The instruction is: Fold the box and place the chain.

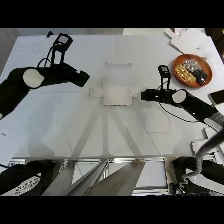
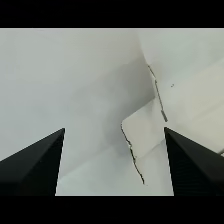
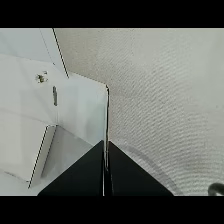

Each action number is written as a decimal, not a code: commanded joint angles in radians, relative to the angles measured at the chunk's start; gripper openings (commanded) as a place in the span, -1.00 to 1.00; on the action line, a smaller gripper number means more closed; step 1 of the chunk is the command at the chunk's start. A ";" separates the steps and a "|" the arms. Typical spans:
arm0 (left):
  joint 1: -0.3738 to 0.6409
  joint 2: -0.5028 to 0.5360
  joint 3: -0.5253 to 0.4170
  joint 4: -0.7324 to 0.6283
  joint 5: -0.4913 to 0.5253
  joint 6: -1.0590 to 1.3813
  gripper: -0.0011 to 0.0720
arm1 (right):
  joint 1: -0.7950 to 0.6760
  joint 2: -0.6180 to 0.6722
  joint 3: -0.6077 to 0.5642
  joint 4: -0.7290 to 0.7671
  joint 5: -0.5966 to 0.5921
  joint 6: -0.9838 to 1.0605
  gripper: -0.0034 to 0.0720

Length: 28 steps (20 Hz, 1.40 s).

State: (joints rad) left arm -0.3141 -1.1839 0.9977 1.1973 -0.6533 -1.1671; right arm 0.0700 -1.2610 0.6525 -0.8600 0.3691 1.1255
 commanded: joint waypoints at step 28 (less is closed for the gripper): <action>0.051 -0.809 0.714 -0.538 -0.682 0.595 0.50 | -0.001 0.001 0.000 0.000 0.000 0.000 -0.88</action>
State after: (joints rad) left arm -0.2546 -1.9907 1.7096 0.6193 -1.2739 -0.6491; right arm 0.0700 -1.2606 0.6521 -0.8600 0.3691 1.1252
